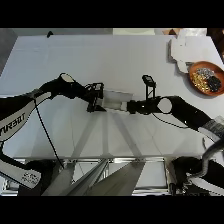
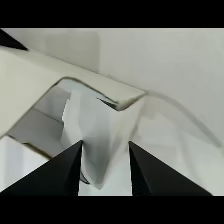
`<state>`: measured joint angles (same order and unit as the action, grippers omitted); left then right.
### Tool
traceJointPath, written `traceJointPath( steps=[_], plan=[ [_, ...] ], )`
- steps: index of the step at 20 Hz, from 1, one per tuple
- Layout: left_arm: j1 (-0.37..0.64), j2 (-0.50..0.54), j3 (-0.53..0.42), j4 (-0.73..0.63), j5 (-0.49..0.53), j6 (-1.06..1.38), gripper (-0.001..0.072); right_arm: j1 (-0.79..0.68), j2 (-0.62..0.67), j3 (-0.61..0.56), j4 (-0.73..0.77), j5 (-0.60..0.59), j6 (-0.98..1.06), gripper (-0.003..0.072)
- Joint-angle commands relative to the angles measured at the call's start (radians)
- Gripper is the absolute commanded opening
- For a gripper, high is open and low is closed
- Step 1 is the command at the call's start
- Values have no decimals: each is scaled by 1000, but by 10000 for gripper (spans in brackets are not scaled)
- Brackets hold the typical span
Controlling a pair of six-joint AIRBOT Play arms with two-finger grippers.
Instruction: Fold the box and place the chain.
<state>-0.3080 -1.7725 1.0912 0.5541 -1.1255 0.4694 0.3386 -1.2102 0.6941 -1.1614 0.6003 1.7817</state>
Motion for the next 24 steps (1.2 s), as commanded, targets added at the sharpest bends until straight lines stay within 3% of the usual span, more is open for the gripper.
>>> traceJointPath(
  steps=[1, 3, 6, 8, 10, 16, 20, 24],
  plan=[
    [1, 0, 0, 0, 0, 1, 335, 11, -2, 3, -234, 78, 209, 297],
    [1, 0, 0, 1, 0, 1, 335, 11, -2, 8, -235, 70, 209, 299],
    [1, 0, 0, 1, 0, 1, 335, 11, -2, 44, -232, 69, 209, 409],
    [1, 0, 0, 0, 0, 1, 335, 17, -2, 74, -231, 69, 209, 421],
    [1, 0, 0, 0, 0, 1, 335, 40, -3, 93, -232, 64, 208, 542],
    [1, 0, 0, 0, 0, 1, 335, 130, -56, 114, -292, 85, 319, 544],
    [1, 0, 0, 0, 0, 1, 335, 203, -156, 227, -581, 252, 595, 524],
    [1, 0, 0, 0, 0, 1, 335, 236, -255, 324, -638, 358, 655, 516]
  ],
)
